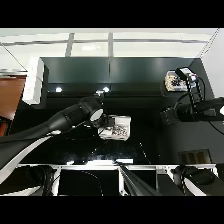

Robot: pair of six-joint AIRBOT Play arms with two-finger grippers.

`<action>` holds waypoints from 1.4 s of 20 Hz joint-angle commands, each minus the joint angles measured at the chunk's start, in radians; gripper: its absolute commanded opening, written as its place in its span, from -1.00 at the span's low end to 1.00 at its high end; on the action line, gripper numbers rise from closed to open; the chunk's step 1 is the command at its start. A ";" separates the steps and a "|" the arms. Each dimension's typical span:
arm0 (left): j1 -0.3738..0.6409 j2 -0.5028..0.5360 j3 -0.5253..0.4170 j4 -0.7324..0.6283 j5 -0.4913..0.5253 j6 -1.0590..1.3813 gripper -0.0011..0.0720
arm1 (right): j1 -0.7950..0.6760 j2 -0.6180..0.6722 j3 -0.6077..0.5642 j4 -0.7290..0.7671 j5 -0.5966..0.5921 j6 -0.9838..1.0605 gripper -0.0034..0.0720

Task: Fold the box and place the chain.

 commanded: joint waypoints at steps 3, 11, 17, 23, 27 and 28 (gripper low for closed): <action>0.034 0.222 -0.041 0.044 -0.103 0.348 0.63 | -0.002 0.002 0.000 -0.003 -0.002 0.001 -0.19; 0.684 0.528 -0.512 -0.819 0.052 1.437 0.62 | -0.002 0.002 0.000 -0.002 -0.023 0.025 -0.19; 0.643 0.474 -0.660 -0.931 0.100 2.266 0.99 | -0.002 0.002 0.000 -0.003 -0.003 0.035 -0.19; 0.552 0.304 -0.594 -0.916 0.278 2.540 0.99 | -0.002 -0.001 -0.002 -0.003 -0.006 0.034 -0.19; 0.523 0.181 -0.533 -1.003 0.259 2.598 0.99 | -0.001 -0.002 -0.002 -0.003 -0.008 0.034 -0.19; 0.511 0.167 -0.529 -1.032 0.259 2.627 0.98 | -0.001 -0.002 -0.002 -0.003 -0.006 0.034 -0.19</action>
